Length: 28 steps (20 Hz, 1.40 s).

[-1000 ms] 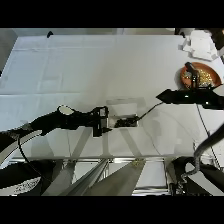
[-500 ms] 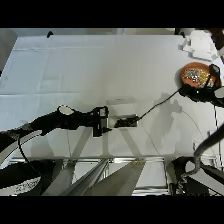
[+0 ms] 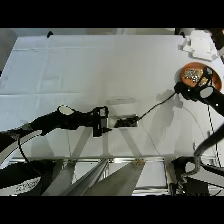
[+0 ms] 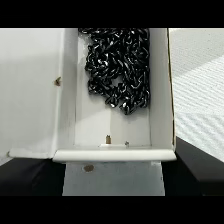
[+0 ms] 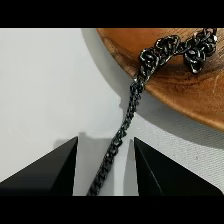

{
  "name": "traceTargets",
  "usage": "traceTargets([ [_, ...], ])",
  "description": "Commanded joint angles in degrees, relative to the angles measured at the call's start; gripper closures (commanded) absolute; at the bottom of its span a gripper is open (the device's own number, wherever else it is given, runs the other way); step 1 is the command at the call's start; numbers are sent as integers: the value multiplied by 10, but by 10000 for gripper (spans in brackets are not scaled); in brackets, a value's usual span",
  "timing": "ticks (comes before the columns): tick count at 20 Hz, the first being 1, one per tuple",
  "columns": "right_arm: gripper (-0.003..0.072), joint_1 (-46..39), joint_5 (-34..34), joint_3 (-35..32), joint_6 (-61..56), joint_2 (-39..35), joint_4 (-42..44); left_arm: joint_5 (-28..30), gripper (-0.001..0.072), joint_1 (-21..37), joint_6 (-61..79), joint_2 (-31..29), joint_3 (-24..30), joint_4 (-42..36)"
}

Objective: Fold the box and place the chain.

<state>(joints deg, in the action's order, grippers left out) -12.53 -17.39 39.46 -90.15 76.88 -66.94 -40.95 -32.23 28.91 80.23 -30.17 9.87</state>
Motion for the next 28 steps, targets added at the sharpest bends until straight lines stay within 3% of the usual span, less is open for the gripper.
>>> traceTargets([
  [1,354,2,51,0,-20,11,-1,0,437,0,0,0,0,0],
  [7,389,2,64,0,-20,33,-5,0,437,0,0,0,0,0],
  [9,543,2,82,0,-19,34,-20,0,437,0,0,0,0,0],
  [10,664,2,91,0,-13,34,-24,0,437,0,0,0,0,0],
  [15,676,11,50,1,27,5,-23,0,437,0,0,0,0,0],
  [21,679,38,-54,0,134,-183,-20,0,437,0,0,0,0,0],
  [28,678,121,-206,0,158,-433,-7,0,437,0,0,0,0,0],
])
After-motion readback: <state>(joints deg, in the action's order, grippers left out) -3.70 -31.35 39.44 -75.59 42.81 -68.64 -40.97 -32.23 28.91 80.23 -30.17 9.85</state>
